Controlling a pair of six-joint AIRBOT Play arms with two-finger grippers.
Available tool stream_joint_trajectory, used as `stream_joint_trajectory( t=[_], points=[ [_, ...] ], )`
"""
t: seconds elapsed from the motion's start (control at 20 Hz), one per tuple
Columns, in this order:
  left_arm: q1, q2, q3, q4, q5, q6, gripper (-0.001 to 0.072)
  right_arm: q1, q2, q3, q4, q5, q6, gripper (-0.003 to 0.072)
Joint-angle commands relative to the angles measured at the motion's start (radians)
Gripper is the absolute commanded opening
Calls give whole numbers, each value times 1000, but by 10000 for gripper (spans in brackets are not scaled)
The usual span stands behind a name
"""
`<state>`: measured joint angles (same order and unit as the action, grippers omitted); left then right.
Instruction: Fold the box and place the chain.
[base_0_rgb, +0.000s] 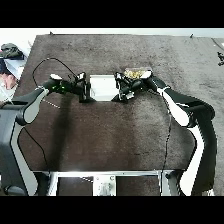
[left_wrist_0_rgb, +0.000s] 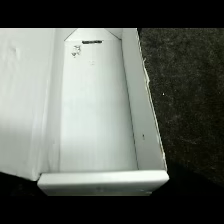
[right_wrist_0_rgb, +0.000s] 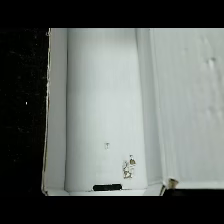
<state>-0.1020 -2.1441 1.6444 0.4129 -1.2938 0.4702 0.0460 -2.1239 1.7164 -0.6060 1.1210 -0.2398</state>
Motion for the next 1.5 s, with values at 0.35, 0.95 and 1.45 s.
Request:
stream_joint_trajectory(
  t=[0.35,0.95,1.45],
  points=[
    [-1,-8,0,0,2,0,700,1,0,1,1,0,0,322],
    [-1,-8,0,2,-15,-1,346,1,0,1,1,0,0,322],
    [-1,-8,0,-2,-14,-1,347,1,0,1,1,0,0,322]
  ],
)
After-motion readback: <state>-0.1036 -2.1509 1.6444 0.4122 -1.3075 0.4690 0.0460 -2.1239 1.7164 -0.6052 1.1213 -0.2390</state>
